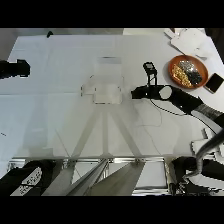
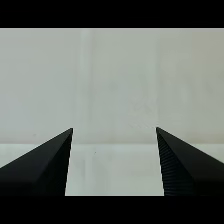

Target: Fold the box and place the chain.

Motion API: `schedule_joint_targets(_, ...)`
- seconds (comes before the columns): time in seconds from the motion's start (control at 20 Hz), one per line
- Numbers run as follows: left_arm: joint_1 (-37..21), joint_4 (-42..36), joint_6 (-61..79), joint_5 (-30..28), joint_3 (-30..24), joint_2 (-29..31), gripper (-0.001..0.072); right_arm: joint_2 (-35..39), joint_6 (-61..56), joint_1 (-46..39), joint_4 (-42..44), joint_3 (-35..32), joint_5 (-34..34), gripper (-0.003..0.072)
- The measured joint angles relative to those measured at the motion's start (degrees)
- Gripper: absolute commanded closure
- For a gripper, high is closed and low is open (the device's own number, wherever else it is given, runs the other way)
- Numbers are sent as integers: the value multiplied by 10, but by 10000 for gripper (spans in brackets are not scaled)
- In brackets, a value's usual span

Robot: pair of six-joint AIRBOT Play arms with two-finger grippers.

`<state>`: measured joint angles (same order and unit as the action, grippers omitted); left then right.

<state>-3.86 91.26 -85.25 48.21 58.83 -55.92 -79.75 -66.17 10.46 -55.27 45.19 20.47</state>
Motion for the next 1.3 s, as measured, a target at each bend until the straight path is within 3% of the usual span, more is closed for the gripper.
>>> schedule_joint_targets(0.25,19,-29,74,-29,1,-23,126,0,0,0,0,0,0,672)
schedule_joint_targets(0.45,74,-91,175,-29,40,-111,121,0,0,0,0,0,0,672)
schedule_joint_targets(0.65,107,-216,308,29,148,-239,121,0,0,0,0,0,0,672)
schedule_joint_targets(0.9,108,-379,438,126,265,-388,124,0,0,0,0,0,0,672)
schedule_joint_targets(1.1,108,-466,482,149,305,-462,124,0,0,0,0,0,0,672)
schedule_joint_targets(1.3,113,-510,520,153,317,-491,124,0,0,0,0,0,0,672)
